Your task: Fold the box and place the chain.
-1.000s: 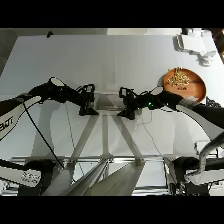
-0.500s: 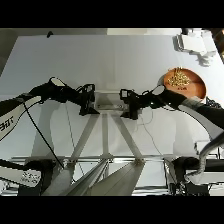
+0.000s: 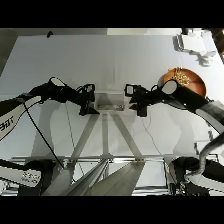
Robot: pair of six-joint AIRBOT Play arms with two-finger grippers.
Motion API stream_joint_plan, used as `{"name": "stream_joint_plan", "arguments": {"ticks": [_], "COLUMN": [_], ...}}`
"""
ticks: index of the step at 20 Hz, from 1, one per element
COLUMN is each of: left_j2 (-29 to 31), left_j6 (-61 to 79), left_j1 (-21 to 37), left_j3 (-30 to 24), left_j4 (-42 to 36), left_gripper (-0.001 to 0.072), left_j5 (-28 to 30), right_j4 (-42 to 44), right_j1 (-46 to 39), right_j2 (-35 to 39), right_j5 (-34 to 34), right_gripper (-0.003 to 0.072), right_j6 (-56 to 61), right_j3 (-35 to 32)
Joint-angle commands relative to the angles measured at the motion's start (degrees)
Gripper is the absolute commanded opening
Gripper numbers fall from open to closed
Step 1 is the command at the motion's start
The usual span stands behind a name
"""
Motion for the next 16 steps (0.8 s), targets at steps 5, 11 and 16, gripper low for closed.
{"name": "stream_joint_plan", "arguments": {"ticks": [5,11,16], "left_j2": [0.0,0.0,0.0], "left_j6": [0.0,0.0,0.0], "left_j1": [0.0,0.0,0.0], "left_j3": [0.0,0.0,0.0], "left_j4": [0.1,0.1,0.1], "left_gripper": [0.0255,0.0255,0.0255], "left_j5": [-0.1,-0.1,-0.1], "right_j4": [2.5,18.5,27.7], "right_j1": [1.3,2.3,0.0], "right_j2": [6.6,0.5,-14.0], "right_j5": [2.9,1.4,0.9], "right_gripper": [0.0004,0.0003,0.0005], "right_j6": [11.1,2.2,2.4], "right_j3": [0.1,2.5,15.1]}}
